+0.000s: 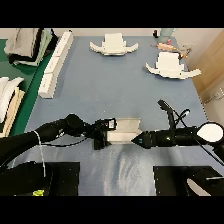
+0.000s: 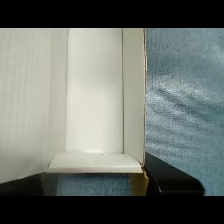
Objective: Fold the box.
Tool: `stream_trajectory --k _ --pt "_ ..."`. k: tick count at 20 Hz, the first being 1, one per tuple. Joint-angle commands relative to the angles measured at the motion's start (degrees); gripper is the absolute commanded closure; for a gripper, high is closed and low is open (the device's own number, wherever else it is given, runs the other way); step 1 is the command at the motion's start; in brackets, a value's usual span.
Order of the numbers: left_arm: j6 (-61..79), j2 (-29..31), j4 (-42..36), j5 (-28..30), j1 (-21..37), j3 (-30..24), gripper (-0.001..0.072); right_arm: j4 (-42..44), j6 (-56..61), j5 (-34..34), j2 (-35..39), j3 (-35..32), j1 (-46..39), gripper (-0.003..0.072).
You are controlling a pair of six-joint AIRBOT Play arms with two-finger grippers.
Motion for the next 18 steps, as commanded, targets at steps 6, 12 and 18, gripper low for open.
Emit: stream_trajectory --k 6,12,18 --pt "0.0 0.0 0.0 0.0 0.0 0.0 0.0212 13.4 -12.8 -12.8 -17.1 6.1 1.4 0.048" --pt "0.0 0.0 0.0 0.0 0.0 0.0 0.0212 11.1 -15.8 -14.9 -31.2 13.8 1.4 0.048" --pt "0.0 0.0 0.0 0.0 0.0 0.0 0.0212 6.6 -17.2 -15.2 -39.3 13.8 1.4 0.0488"
